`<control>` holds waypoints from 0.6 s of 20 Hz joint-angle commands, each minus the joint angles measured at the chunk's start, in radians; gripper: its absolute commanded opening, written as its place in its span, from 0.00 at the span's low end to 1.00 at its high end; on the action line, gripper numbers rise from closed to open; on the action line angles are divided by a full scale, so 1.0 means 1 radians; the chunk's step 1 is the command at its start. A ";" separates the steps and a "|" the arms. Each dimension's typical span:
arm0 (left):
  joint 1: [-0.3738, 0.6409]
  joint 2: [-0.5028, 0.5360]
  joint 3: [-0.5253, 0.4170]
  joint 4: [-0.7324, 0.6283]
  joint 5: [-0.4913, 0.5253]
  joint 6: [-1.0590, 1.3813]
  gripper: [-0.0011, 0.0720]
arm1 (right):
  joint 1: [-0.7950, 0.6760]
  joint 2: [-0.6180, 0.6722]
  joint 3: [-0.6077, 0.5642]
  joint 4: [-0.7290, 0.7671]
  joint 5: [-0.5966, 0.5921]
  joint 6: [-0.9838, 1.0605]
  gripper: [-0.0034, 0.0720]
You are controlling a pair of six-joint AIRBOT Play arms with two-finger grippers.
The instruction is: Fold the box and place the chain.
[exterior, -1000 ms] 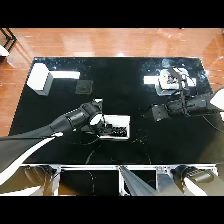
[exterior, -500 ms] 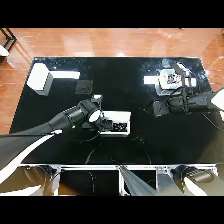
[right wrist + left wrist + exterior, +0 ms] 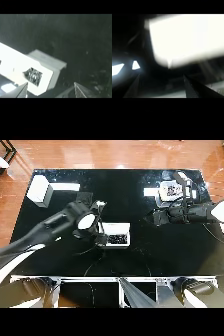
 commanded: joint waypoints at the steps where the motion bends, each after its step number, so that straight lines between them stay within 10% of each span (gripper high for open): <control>1: -0.024 0.196 -0.015 0.153 -0.226 0.068 0.90 | 0.001 -0.002 0.001 0.007 -0.131 0.003 1.00; 7: 0.246 0.565 -0.177 0.058 -0.156 -0.028 0.90 | 0.051 -0.268 0.233 0.026 -0.106 -0.231 1.00; 12: 0.481 0.526 -0.323 -0.237 0.210 0.288 0.90 | 0.184 -0.521 0.415 0.024 0.099 -0.291 0.99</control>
